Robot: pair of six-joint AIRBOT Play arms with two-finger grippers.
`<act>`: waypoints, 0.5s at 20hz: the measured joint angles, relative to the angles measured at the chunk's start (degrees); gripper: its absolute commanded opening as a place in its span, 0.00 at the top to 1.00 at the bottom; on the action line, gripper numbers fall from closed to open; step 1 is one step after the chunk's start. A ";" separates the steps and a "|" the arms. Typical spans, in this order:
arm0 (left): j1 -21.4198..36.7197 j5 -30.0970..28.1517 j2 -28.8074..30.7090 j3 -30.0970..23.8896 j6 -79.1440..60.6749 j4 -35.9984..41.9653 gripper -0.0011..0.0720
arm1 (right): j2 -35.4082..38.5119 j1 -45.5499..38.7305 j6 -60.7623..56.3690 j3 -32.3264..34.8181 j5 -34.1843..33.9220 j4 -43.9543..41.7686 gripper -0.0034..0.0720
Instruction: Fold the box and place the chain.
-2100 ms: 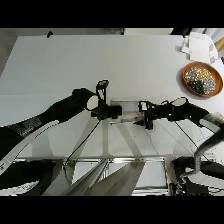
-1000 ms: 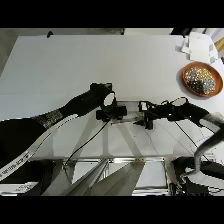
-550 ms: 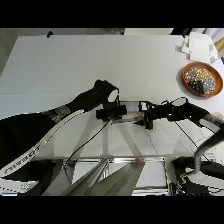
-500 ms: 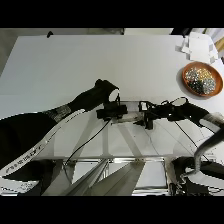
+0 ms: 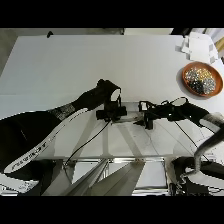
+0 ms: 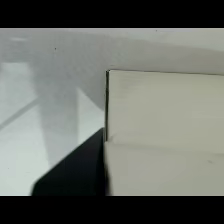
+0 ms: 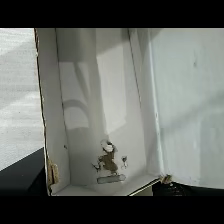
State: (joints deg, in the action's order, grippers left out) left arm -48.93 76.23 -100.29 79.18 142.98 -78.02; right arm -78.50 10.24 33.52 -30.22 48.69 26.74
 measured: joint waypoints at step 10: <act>-0.07 -0.98 -0.37 0.02 0.24 -0.02 0.67 | 0.00 0.00 -0.09 0.00 0.00 0.02 0.40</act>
State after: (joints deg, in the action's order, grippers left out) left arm -48.99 75.24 -100.66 79.20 143.22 -78.04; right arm -78.50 10.24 33.43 -30.22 48.69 26.76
